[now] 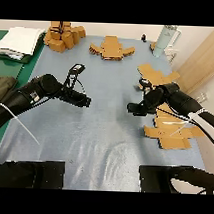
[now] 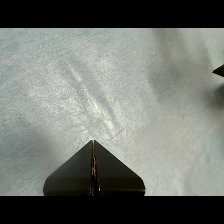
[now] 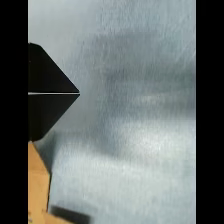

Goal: Fold the box.

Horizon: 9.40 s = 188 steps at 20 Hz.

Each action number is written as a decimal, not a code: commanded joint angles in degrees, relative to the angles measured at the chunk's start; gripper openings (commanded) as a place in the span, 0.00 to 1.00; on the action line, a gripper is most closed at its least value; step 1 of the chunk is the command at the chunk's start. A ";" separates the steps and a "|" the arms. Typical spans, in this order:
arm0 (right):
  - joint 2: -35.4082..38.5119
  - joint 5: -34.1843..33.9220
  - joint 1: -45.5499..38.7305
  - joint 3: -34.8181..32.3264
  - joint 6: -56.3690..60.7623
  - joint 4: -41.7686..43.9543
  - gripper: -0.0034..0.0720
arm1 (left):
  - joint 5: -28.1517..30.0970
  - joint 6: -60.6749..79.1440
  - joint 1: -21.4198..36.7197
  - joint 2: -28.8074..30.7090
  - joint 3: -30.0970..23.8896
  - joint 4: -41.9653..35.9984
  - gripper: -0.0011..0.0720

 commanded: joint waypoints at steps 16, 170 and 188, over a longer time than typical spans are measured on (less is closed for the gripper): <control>0.02 -27.02 -46.01 14.88 -12.52 -29.70 0.98 | -0.61 -0.07 -0.11 -0.04 -0.02 -10.91 0.83; 12.74 22.67 -13.94 -16.70 -22.97 22.43 0.34 | -10.01 76.56 -4.72 -21.29 2.91 -41.09 0.03; 12.74 22.75 -13.92 -16.70 -24.28 22.16 0.05 | -7.41 73.26 -8.17 -20.31 1.73 -36.04 0.03</control>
